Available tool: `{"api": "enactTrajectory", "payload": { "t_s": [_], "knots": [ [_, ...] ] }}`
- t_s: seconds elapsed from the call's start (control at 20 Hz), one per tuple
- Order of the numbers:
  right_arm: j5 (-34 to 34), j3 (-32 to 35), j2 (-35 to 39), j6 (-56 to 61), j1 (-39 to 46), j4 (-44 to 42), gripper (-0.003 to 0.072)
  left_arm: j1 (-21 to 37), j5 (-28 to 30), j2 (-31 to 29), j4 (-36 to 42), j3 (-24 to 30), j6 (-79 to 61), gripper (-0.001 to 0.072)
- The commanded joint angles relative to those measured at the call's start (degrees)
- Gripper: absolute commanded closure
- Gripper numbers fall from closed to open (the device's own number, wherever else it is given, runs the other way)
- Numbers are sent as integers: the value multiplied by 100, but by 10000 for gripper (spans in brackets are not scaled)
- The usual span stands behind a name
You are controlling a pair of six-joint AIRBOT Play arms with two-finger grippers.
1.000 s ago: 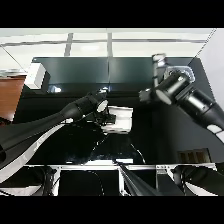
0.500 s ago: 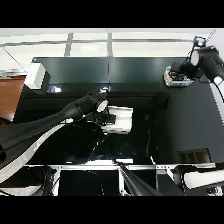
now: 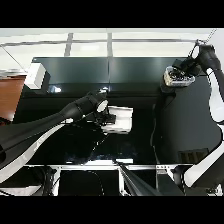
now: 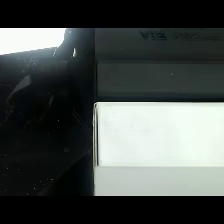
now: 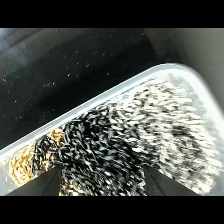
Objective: Fold the box and place the chain.
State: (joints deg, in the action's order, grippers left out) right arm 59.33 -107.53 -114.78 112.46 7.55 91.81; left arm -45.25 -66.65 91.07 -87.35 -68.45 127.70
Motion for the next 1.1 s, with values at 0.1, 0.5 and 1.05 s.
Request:
{"api": "enactTrajectory", "payload": {
  "t_s": [0.1,0.5,1.05],
  "knots": [
    [-83,-114,-232,-44,55,-140,490,2,-7,0,2,-4,0,683],
    [341,-114,925,-756,52,-179,672,2,-4,0,0,-4,0,683],
    [-243,-116,3901,-1224,4,-227,672,2,-4,0,0,-4,0,683]
  ]
}}
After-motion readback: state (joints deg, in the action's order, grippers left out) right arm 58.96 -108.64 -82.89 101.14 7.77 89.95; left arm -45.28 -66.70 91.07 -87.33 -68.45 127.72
